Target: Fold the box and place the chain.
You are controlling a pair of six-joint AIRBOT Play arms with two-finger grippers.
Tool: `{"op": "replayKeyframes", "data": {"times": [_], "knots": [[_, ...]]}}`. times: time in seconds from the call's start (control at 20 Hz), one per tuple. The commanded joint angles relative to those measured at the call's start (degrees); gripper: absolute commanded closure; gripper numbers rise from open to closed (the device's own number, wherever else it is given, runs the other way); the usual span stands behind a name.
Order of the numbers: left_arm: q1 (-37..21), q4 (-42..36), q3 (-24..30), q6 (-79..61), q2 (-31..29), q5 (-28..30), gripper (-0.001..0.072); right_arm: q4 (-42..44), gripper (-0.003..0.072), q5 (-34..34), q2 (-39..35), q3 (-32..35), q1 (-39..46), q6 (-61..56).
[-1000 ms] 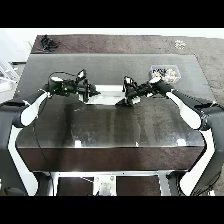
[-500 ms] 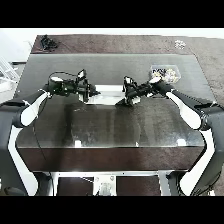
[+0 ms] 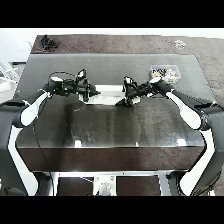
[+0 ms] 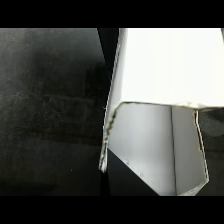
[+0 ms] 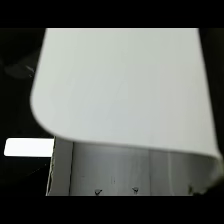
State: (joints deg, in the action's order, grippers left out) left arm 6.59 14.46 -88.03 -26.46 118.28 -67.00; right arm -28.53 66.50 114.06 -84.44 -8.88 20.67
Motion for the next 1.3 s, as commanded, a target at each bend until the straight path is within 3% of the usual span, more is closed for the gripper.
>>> {"op": "replayKeyframes", "data": {"times": [0.0,0.15,0.2,0.25,0.65,1.05,1.15,1.25], "knots": [[0.0,-0.7,0.0,0.0,0.0,-0.1,0.0691,0.0,0.0100,0.0,0.0,0.0,0.0,0.0],[0.0,-1.6,-0.1,0.0,-0.1,-0.1,0.0676,0.0,0.0100,0.0,0.0,0.0,0.0,0.0],[0.0,-1.6,-0.2,0.0,-0.1,-0.1,0.0448,0.0,0.0100,0.0,0.0,0.0,0.0,0.0],[0.0,-1.6,-0.2,0.0,-0.1,-0.1,0.0278,0.0,0.0100,0.0,0.0,0.0,0.0,0.0],[0.0,-0.5,-0.2,0.1,-2.3,-0.1,0.0289,0.0,0.0100,0.0,0.0,0.0,0.0,0.0],[-1.1,14.3,-0.9,4.6,-8.4,0.1,0.0289,0.0,0.0100,0.0,0.0,0.0,0.0,0.0],[-3.8,13.9,-0.9,6.6,-10.5,-2.1,0.0290,0.0,0.0100,0.0,0.0,0.0,0.0,0.0],[-7.0,11.8,-0.9,7.6,-12.0,-8.6,0.0290,0.0,0.0100,0.0,0.0,0.0,0.0,0.0]]}}
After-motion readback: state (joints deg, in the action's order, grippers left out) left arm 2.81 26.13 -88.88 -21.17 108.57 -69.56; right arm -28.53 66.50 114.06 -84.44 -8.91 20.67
